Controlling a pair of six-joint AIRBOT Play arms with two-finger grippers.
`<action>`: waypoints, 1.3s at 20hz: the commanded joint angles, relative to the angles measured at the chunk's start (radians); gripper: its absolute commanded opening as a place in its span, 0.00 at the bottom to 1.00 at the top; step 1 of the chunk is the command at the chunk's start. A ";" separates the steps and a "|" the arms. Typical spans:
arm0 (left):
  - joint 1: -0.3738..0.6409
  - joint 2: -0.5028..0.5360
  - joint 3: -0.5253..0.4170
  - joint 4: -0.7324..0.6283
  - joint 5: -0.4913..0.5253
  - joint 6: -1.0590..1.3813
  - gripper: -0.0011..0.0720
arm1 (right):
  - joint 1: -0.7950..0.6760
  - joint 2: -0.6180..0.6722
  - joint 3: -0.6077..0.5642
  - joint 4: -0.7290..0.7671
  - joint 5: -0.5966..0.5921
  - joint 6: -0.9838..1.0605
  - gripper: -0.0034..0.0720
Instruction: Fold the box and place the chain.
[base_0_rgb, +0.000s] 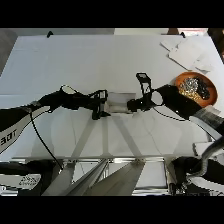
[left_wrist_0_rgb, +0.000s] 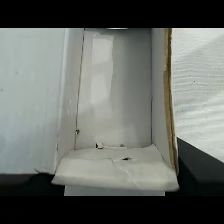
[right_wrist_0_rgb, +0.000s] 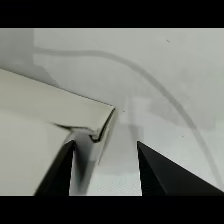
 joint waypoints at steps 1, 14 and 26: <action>0.000 0.000 0.000 0.000 0.000 0.000 0.46 | 0.022 -0.055 0.043 -0.073 0.063 0.087 0.58; 0.000 0.000 0.000 0.000 0.000 0.000 0.46 | 0.084 -0.159 0.170 -0.182 0.134 0.190 0.57; 0.000 0.000 0.000 0.000 0.000 0.000 0.46 | 0.127 -0.211 0.171 -0.197 0.153 0.368 0.24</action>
